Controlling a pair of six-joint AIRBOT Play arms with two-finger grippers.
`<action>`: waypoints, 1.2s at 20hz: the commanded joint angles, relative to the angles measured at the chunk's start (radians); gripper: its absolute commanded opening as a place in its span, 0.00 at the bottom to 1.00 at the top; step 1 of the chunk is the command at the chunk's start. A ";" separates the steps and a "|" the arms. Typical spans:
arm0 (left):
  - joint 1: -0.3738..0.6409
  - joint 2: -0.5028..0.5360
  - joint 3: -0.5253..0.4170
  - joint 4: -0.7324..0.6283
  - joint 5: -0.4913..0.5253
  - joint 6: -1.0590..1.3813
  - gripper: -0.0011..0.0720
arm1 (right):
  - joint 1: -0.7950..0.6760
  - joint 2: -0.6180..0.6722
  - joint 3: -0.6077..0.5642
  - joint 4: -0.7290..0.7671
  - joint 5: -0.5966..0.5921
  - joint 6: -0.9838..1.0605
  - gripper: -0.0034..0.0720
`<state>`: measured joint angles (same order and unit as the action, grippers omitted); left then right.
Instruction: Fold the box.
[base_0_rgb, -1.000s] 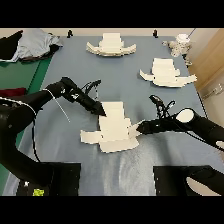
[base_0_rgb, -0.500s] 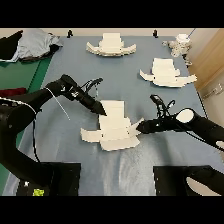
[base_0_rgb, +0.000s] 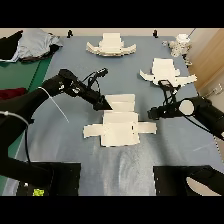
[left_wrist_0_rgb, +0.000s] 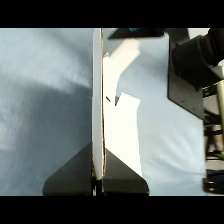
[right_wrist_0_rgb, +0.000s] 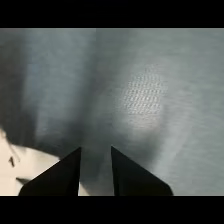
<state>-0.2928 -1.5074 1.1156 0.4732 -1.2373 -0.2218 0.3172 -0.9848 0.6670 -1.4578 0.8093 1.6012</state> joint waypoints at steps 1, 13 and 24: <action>-0.071 0.146 -0.090 -0.022 0.179 0.171 0.03 | -0.003 0.001 0.095 -0.350 0.092 0.369 0.44; -0.330 0.423 -0.587 -0.305 0.720 0.618 0.03 | -0.006 0.001 0.098 -0.303 0.004 0.487 0.20; -0.373 0.478 -0.509 -0.262 0.846 0.746 0.04 | -0.006 0.001 0.098 -0.280 -0.002 0.486 0.20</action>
<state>-0.6617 -1.0519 0.5674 0.1936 -0.4297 0.4461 0.3103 -0.9844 0.7639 -1.7470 0.8097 2.0865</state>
